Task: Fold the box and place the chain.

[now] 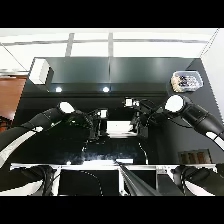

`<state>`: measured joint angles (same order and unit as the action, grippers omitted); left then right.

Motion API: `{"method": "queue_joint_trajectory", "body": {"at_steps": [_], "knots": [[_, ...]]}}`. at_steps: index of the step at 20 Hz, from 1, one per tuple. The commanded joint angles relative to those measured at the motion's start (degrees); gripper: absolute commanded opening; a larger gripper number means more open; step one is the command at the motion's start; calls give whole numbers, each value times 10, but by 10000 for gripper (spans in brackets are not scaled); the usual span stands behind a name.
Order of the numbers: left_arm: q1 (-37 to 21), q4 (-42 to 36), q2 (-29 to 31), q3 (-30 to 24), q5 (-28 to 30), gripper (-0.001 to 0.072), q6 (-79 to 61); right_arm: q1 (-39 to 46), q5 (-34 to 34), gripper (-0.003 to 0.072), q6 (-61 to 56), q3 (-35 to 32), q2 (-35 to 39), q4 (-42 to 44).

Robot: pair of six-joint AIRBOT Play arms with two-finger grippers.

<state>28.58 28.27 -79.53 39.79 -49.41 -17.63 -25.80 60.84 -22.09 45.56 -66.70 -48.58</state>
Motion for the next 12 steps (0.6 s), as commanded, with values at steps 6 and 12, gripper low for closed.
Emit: {"method": "queue_joint_trajectory", "body": {"at_steps": [6, 12], "knots": [[0, 0, 0, 0, 1, 460, 0, 0, 4, 339, -4, -5, 0, 0], [0, 0, 0, 0, 1, 459, 0, 0, 10, 399, -4, -5, 0, -2]]}}
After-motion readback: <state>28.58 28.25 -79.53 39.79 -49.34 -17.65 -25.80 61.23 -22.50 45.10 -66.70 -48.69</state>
